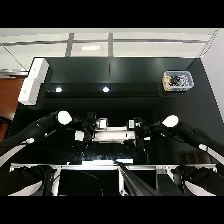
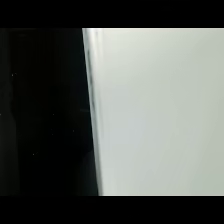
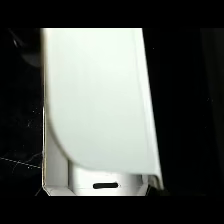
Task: Fold the box and place the chain.
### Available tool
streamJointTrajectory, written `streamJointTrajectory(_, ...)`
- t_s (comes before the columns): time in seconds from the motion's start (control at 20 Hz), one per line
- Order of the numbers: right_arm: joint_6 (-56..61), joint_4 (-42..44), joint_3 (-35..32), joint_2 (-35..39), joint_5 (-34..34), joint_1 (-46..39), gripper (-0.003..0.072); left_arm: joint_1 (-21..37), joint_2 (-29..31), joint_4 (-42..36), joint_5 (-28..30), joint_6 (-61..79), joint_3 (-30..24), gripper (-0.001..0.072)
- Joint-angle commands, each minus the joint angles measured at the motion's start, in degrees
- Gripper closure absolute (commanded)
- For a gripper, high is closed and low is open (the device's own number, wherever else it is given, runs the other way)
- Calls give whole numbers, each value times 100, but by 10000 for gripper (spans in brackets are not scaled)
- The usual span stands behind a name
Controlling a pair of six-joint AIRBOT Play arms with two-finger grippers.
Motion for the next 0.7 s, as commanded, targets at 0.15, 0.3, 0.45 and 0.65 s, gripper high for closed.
streamJointTrajectory(0.15,175,-173,0,-15,-219,138,54,-2,4,-2,0,4,7,679)
streamJointTrajectory(0.3,310,-332,0,-20,-289,210,54,-4,4,-2,0,4,7,679)
streamJointTrajectory(0.45,796,-723,0,-24,-326,208,54,-4,4,-2,0,4,7,680)
streamJointTrajectory(0.65,833,-758,0,-26,-326,210,54,-4,4,-2,0,4,7,679)
